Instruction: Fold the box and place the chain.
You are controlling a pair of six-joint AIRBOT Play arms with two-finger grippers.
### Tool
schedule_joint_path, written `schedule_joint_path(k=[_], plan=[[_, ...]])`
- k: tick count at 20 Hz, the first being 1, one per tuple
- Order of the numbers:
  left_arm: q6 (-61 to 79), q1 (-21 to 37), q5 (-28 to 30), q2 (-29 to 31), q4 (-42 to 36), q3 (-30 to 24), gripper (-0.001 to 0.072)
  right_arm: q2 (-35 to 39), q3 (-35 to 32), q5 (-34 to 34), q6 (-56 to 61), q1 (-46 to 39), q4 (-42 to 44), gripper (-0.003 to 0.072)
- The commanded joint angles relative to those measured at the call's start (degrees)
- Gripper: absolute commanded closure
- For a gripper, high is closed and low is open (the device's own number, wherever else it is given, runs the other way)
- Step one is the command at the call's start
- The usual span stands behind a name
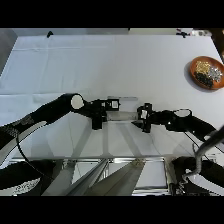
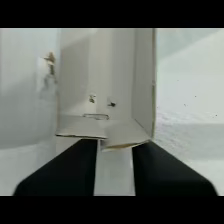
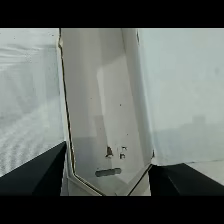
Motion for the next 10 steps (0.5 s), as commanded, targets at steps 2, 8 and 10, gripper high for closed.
schedule_joint_path(k=[2,8,10], plan=[[-0.02,0.02,0.15,1.09,0.48,0.02,0.0417,-0.02,-0.02,-0.31,0.00,-0.02,-0.04,0.0348],[-0.02,-0.13,0.76,2.32,1.70,0.02,0.0432,-0.02,-0.02,-0.31,0.00,-0.02,-0.04,0.0348],[0.02,-0.48,1.90,2.32,1.57,0.02,0.0439,-0.02,-0.02,-0.31,0.00,-0.02,-0.07,0.0348]])
